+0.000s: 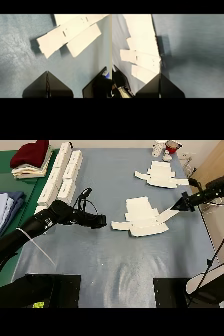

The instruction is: Fold the box.

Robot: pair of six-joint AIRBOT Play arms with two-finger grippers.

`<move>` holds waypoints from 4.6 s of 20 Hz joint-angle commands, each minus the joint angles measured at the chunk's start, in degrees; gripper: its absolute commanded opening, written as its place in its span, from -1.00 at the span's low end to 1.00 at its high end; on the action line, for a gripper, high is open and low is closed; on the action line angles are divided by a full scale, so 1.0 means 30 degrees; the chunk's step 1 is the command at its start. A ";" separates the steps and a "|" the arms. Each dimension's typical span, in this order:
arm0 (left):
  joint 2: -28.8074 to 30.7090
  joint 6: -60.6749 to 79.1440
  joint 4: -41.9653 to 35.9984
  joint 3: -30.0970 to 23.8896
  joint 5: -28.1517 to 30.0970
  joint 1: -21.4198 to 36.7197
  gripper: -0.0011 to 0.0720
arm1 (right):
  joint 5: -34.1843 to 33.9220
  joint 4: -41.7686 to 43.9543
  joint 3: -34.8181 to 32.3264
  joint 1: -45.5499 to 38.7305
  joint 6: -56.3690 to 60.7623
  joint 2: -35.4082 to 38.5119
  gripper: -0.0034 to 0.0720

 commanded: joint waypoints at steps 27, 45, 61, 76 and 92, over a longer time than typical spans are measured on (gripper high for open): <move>0.5676 -0.0313 0.0262 -0.3934 -0.6477 0.2535 0.13 | 1.0185 0.0219 -1.7172 1.0754 -0.0641 1.2735 -0.90; -0.4386 0.7257 -0.2528 0.0219 -0.7009 0.7257 0.21 | 1.5803 0.2506 -2.2848 1.4987 0.0138 2.0363 -0.90; -1.0695 1.1963 -0.3031 0.4816 -1.4389 0.5056 0.13 | 1.5344 0.2251 -2.2848 1.4987 0.0721 1.8950 -0.90; -1.0695 1.3216 -0.3220 0.4998 -1.4396 0.4998 -0.94 | 1.5657 0.2171 -2.2826 1.4979 0.0714 1.8957 -0.79; -0.2616 2.3511 -0.2353 0.3031 -0.5923 0.1093 -0.96 | 1.5963 -1.7165 -1.4987 1.4965 1.2415 1.8965 0.93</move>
